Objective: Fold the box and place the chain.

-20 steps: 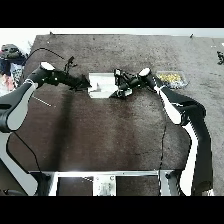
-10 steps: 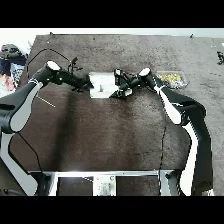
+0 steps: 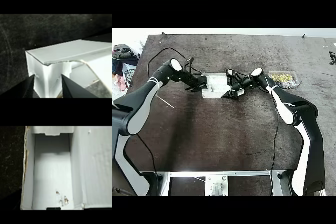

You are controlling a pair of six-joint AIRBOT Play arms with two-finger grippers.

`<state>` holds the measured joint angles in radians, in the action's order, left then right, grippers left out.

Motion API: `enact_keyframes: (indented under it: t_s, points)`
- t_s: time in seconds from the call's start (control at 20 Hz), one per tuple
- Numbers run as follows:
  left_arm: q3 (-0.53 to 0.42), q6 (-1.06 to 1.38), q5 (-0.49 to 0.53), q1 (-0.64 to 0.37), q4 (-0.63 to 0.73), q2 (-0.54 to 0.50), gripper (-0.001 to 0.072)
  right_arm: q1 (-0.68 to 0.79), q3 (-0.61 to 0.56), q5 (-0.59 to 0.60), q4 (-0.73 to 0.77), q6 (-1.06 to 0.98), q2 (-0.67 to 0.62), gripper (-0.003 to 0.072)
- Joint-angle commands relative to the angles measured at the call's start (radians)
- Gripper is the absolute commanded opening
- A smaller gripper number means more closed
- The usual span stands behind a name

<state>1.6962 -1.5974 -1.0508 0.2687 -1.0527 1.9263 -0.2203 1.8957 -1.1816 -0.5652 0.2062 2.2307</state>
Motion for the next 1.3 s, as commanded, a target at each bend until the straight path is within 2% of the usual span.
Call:
enact_keyframes:
  t_s: [0.0, 0.1, 0.3, 0.5, 0.8, 0.85, 0.9, 1.05, 1.1, 1.25]
  points:
    - [0.027, -0.142, 0.008, 0.047, -0.172, 0.001, 0.0368, -0.001, 0.000, 0.000, 0.000, 0.000, -0.001, 0.0504]
    - [0.065, -0.243, -0.020, 0.081, -0.294, 0.009, 0.0367, -0.001, 0.000, 0.000, 0.000, 0.000, -0.001, 0.0504]
    - [0.196, -0.392, -0.146, 0.143, -0.492, 0.072, 0.0366, -0.001, 0.000, 0.000, 0.000, -0.001, -0.001, 0.0503]
    - [0.286, -0.452, -0.226, 0.176, -0.598, 0.128, 0.0355, -0.001, 0.000, 0.000, 0.000, -0.001, -0.001, 0.0504]
    - [0.288, -0.472, -0.221, 0.179, -0.611, 0.154, 0.0344, -0.001, 0.000, 0.000, 0.000, -0.001, -0.001, 0.0503]
    - [0.288, -0.488, -0.224, 0.179, -0.621, 0.154, 0.0237, -0.001, 0.000, 0.000, 0.000, -0.001, -0.001, 0.0503]
    - [0.288, -0.497, -0.227, 0.179, -0.629, 0.154, 0.0164, -0.001, 0.000, 0.000, 0.000, -0.001, -0.001, 0.0503]
    - [0.288, -0.505, -0.224, 0.179, -0.624, 0.154, 0.0157, -0.001, 0.000, 0.000, 0.000, -0.001, -0.001, 0.0503]
    - [0.288, -0.508, -0.227, 0.179, -0.623, 0.154, 0.0020, -0.001, 0.000, 0.000, 0.000, -0.001, -0.001, 0.0503]
    - [0.288, -0.523, -0.226, 0.179, -0.606, 0.154, 0.0011, -0.001, 0.000, 0.000, 0.000, -0.001, -0.001, 0.0503]
